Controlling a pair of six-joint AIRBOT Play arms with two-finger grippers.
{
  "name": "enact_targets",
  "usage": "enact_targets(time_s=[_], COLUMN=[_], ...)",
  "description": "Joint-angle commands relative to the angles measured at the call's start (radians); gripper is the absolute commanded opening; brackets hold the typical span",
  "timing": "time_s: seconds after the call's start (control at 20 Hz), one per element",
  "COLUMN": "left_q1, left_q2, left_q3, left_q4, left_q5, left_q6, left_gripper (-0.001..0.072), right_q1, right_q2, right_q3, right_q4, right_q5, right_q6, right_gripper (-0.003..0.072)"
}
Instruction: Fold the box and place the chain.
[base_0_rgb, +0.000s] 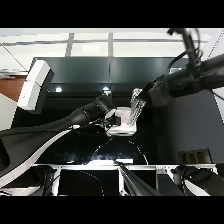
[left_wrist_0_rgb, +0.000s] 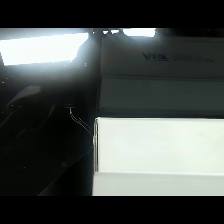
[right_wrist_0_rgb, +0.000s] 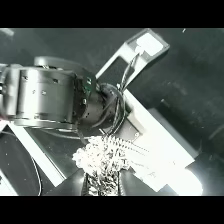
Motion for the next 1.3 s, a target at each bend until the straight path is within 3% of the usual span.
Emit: enact_targets(time_s=[0.0,0.3,0.35,0.4,0.55,0.85,0.9,1.0,1.05,1.25], left_q1=[0.0,0.0,0.0,0.0,0.002,0.008,0.008,0.008,0.009,0.021], left_q2=[-0.001,-0.001,-0.001,-0.001,-0.001,-0.001,-0.001,0.005,0.014,0.124], left_q3=[0.001,0.001,0.001,0.001,0.001,0.001,0.005,0.022,0.029,0.041], left_q4=[-0.003,-0.021,-0.024,-0.026,-0.026,-0.058,-0.074,-0.081,-0.081,-0.08], left_q5=[0.0,0.008,0.013,0.019,0.019,0.056,0.05,0.013,0.004,-0.09], left_q6=[0.0,0.0,0.0,0.0,-0.011,-0.082,-0.082,-0.052,-0.011,0.335], left_gripper=[0.0026,0.0027,0.0027,0.0027,0.0026,0.003,0.0108,0.0484,0.0527,0.0524], right_q1=[0.016,0.016,0.016,0.016,-0.021,-0.28,-0.302,-0.317,-0.317,-0.317], right_q2=[0.0,0.0,0.0,0.0,0.01,0.098,0.101,0.1,0.1,0.1], right_q3=[-0.1,-0.216,-0.226,-0.229,-0.228,-0.226,-0.226,-0.227,-0.227,-0.227], right_q4=[0.022,0.019,0.019,0.011,-0.078,-0.188,-0.187,-0.189,-0.188,-0.195], right_q5=[-0.052,-0.08,-0.079,-0.078,-0.049,0.003,0.003,-0.008,-0.017,-0.027], right_q6=[0.001,0.005,0.007,0.006,0.003,0.003,0.003,0.003,0.003,0.003], right_gripper=[0.0027,0.004,0.0352,0.0488,0.0487,0.0486,0.0487,0.0486,0.0486,0.0486])
